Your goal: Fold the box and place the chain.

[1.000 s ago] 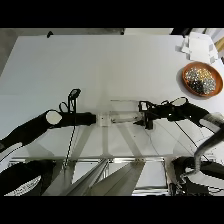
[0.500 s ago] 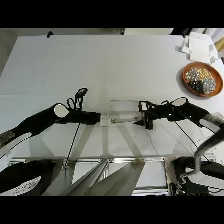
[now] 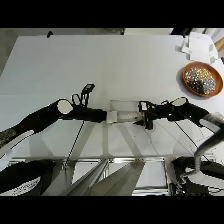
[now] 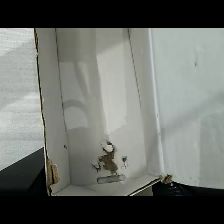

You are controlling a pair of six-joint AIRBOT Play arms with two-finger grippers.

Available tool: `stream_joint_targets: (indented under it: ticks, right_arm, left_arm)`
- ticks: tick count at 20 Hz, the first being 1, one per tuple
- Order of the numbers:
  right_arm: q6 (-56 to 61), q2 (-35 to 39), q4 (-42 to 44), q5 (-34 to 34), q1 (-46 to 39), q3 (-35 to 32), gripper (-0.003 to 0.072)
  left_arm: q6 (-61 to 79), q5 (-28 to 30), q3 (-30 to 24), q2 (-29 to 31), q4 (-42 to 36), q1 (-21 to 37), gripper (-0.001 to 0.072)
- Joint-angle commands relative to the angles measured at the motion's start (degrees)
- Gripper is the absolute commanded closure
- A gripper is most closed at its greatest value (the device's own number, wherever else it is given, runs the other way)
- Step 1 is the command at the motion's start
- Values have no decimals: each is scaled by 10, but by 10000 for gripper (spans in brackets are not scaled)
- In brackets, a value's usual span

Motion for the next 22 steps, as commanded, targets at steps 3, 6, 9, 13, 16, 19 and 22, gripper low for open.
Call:
stream_joint_targets:
  ticks: [3,6,9,13,16,19,22]
  right_arm:
    - [0,0,0,0,0,0,265]
    - [0,0,0,0,0,0,265]
    - [0,0,0,0,0,0,265]
    - [0,0,0,0,0,0,265]
    - [0,0,0,0,0,0,265]
    - [0,0,0,0,0,0,265]
    - [0,0,0,0,0,0,265]
  left_arm:
    - [1,-12,4,11,-5,-9,557]
    - [0,-12,4,21,-6,-7,549]
    - [0,-12,4,22,-6,-7,415]
    - [0,-12,4,21,-23,-10,353]
    - [0,-12,4,21,-31,-10,293]
    - [-5,-10,4,20,-31,-16,293]
    - [-22,15,4,19,-31,-28,293]
